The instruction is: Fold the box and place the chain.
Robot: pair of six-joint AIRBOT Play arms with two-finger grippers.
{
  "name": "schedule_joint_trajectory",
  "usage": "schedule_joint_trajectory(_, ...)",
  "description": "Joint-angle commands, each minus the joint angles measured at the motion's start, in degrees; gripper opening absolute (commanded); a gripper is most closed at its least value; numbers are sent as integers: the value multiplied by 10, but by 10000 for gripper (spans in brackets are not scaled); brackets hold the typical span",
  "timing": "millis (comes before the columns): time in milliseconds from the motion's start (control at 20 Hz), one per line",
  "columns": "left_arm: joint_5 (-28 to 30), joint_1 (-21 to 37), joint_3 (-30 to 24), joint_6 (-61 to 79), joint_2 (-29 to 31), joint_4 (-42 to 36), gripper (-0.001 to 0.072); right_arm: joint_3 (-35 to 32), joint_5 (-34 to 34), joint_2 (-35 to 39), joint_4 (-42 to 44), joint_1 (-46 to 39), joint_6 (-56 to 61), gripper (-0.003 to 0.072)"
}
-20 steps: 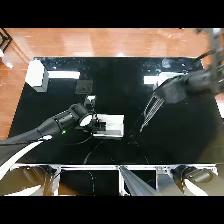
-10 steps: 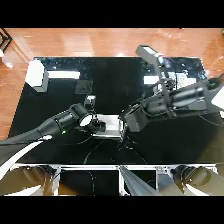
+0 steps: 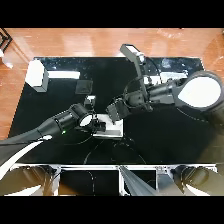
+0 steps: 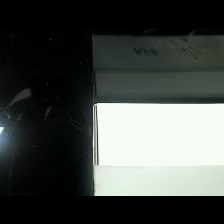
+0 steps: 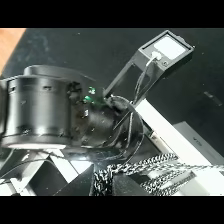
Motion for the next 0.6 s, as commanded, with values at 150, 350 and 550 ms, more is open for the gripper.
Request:
schedule_joint_trajectory(150,-3,0,0,4,0,0,23,-1,55,-13,-104,-1,23,22)
schedule_joint_trajectory(350,-2,0,0,4,0,0,23,-5,89,-13,-110,1,24,22)
schedule_joint_trajectory(550,-2,0,0,4,0,0,23,-48,75,-16,-56,2,24,21)
